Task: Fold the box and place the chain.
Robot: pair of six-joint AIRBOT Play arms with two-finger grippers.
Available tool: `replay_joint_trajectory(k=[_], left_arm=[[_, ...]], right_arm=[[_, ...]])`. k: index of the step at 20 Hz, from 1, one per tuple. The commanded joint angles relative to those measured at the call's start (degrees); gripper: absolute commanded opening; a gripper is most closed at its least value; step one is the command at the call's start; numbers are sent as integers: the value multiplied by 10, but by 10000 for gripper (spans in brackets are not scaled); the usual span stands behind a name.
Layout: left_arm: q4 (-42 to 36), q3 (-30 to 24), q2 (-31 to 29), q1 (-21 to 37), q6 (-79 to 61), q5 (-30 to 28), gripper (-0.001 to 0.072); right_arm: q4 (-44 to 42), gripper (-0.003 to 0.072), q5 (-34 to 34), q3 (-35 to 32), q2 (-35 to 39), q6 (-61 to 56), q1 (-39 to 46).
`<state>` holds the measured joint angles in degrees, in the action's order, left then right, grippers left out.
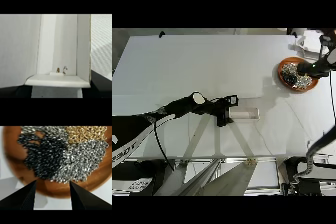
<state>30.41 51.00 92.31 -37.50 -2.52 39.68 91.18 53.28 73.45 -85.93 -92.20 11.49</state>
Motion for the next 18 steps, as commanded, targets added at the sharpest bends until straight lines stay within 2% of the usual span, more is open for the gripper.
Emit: replay_joint_trajectory(k=[1,4,8,10,15,18], left_arm=[[0,1,0,0,0,0,89],[0,1,0,0,0,0,89],[0,1,0,0,0,0,89],[0,1,0,0,0,0,89],[0,1,0,0,0,0,89],[0,1,0,0,0,0,89]], right_arm=[[-23,436,-30,11,-79,31,18],[-52,417,-65,11,-100,55,13],[-64,390,-80,11,-108,55,8],[-62,308,-77,11,-109,55,9],[-61,270,-75,11,-109,53,9],[-59,196,-72,11,-110,53,9]])
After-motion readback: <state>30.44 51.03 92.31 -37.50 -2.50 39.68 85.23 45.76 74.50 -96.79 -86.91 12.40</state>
